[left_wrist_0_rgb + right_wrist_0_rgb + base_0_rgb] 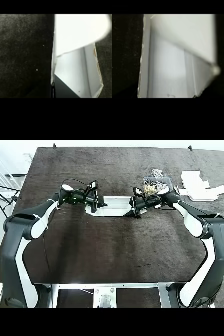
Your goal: Fold the box and place the chain.
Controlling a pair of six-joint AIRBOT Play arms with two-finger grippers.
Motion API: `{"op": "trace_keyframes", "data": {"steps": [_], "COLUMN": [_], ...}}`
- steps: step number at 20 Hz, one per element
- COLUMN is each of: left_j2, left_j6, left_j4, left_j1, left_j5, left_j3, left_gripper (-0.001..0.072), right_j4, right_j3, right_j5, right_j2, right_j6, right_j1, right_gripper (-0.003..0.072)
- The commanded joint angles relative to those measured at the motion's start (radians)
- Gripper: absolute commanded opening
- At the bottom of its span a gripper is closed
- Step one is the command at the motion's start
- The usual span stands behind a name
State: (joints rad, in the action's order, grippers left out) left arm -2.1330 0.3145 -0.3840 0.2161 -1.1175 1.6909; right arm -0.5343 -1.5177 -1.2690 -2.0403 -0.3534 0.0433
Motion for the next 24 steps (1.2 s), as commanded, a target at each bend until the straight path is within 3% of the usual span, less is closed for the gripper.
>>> {"op": "trace_keyframes", "data": {"steps": [1, 3, 13, 16, 24], "left_j2": [0.000, -0.001, -0.001, -0.001, -0.001], "left_j6": [0.000, 0.000, 0.000, 0.000, 0.000], "left_j4": [0.000, 0.000, 0.000, 0.000, 0.000], "left_j1": [0.000, 0.000, 0.000, 0.000, 0.000], "left_j5": [0.002, 0.002, 0.002, 0.002, 0.002], "left_j3": [0.000, 0.000, 0.000, 0.000, 0.000], "left_gripper": [0.0021, 0.0021, 0.0021, 0.0021, 0.0021], "right_j4": [0.000, 0.000, 0.000, 0.000, 0.003], "right_j3": [-0.001, -0.001, 0.000, 0.000, 0.006], "right_j5": [0.000, 0.000, 0.000, 0.001, 0.000], "right_j2": [-0.001, -0.001, -0.001, -0.005, -0.018], "right_j6": [0.000, 0.000, -0.104, -0.104, -0.096], "right_j1": [0.001, 0.001, 0.004, 0.005, 0.005], "right_gripper": [0.0530, 0.0500, 0.0511, 0.0423, 0.0436]}}
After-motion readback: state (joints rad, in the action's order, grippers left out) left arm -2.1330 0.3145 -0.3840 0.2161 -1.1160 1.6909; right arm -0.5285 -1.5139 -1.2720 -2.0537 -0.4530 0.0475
